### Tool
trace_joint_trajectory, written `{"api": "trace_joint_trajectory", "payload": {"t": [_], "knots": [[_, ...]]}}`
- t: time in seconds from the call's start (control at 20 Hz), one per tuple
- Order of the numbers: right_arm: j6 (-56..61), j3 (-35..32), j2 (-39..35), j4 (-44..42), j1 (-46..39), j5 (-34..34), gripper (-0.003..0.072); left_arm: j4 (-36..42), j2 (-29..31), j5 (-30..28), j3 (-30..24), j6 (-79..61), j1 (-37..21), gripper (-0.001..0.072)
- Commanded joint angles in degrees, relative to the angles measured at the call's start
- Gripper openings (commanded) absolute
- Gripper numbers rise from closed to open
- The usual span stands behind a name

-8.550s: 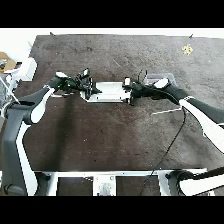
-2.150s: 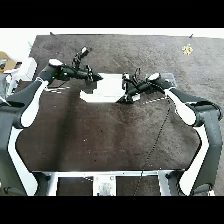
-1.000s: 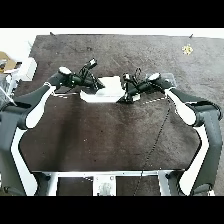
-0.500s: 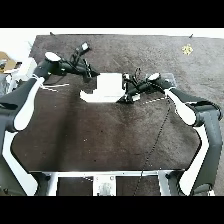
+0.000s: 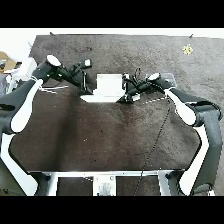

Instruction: Fold the box and place the chain.

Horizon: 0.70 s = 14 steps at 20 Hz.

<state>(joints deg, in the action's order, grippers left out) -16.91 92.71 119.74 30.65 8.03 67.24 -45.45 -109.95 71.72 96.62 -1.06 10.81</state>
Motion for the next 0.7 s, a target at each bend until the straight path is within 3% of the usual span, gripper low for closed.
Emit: {"api": "trace_joint_trajectory", "payload": {"t": [0.0,0.3,0.6,0.65], "knots": [[0.0,0.0,0.0,0.0,0.0,0.0,0.0417,-6.2,-0.1,-6.9,-4.0,-1.1,2.4,0.0717],[0.0,0.0,0.0,0.0,0.0,0.0,0.0417,-8.3,-0.5,-12.3,-6.0,-2.4,3.8,0.071],[0.0,0.0,0.0,0.0,0.0,0.0,0.0416,-7.3,-0.6,-12.5,-6.0,-2.4,3.8,0.0708],[0.0,0.0,0.0,0.0,0.0,0.0,0.0417,-6.4,-0.6,-12.5,-6.0,-2.4,3.8,0.0671]]}}
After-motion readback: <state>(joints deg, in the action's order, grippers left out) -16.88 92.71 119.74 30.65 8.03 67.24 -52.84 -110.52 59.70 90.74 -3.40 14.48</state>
